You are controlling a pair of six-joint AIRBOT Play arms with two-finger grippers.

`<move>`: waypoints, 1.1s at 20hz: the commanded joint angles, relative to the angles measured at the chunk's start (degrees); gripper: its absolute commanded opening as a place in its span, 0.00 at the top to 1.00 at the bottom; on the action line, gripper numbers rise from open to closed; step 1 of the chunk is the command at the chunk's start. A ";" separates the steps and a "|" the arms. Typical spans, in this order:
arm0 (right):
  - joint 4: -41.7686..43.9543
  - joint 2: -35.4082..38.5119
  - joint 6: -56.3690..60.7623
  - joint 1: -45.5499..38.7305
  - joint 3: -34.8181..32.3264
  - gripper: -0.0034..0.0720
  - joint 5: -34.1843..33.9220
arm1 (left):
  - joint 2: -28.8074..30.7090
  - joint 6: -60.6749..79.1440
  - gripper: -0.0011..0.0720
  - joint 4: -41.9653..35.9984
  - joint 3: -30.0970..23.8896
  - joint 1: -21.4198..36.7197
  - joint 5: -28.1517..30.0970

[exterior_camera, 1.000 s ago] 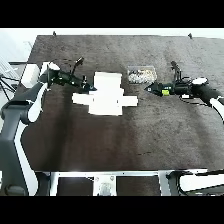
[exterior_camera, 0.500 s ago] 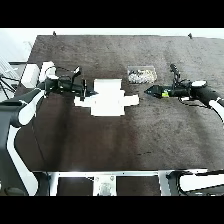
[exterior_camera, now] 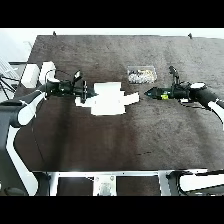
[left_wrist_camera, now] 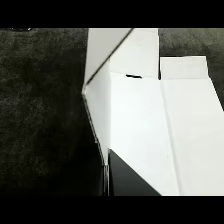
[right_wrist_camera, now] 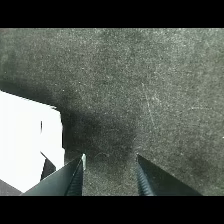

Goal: Fold the box and place the chain.

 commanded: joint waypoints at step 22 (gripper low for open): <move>17.66 14.58 -29.03 3.30 -5.40 0.47 11.30 | -0.63 1.42 0.96 0.07 -0.28 -0.09 2.05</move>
